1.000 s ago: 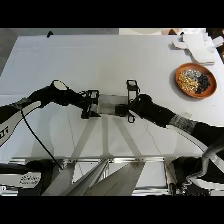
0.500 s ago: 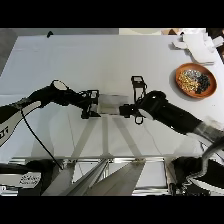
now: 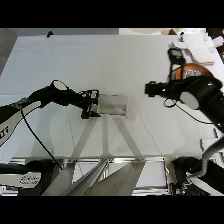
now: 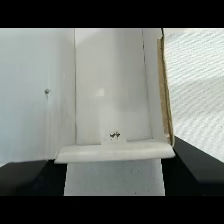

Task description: Fold the box and place the chain.

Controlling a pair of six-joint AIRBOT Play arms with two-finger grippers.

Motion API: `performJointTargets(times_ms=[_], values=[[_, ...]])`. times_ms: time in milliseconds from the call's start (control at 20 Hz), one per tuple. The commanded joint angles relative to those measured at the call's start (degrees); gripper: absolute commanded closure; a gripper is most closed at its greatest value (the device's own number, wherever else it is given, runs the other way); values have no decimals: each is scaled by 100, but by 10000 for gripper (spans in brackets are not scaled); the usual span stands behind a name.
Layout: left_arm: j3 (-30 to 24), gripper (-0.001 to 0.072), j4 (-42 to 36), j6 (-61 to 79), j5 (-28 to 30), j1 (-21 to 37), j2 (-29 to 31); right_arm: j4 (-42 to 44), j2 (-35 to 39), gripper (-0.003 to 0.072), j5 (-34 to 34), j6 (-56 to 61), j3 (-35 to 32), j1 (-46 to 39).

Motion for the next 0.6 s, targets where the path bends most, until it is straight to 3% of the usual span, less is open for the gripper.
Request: performJointTargets(times_ms=[0,100,200,250,450,550], values=[[4,369,0,2,0,0,0,-483,61,225,-127,-63,7,-1255],[4,369,0,2,0,0,2,-614,-37,93,-304,-131,7,-1985],[4,369,0,2,0,0,2,-566,-308,80,-699,-597,7,-2691],[4,369,0,2,0,0,0,-507,-487,34,-966,-831,7,-2979],[4,369,0,2,0,0,2,-243,-1325,24,-1687,-1134,39,-3825],[4,369,0,2,0,0,0,-236,-1825,24,-1648,-1462,286,-4050]])
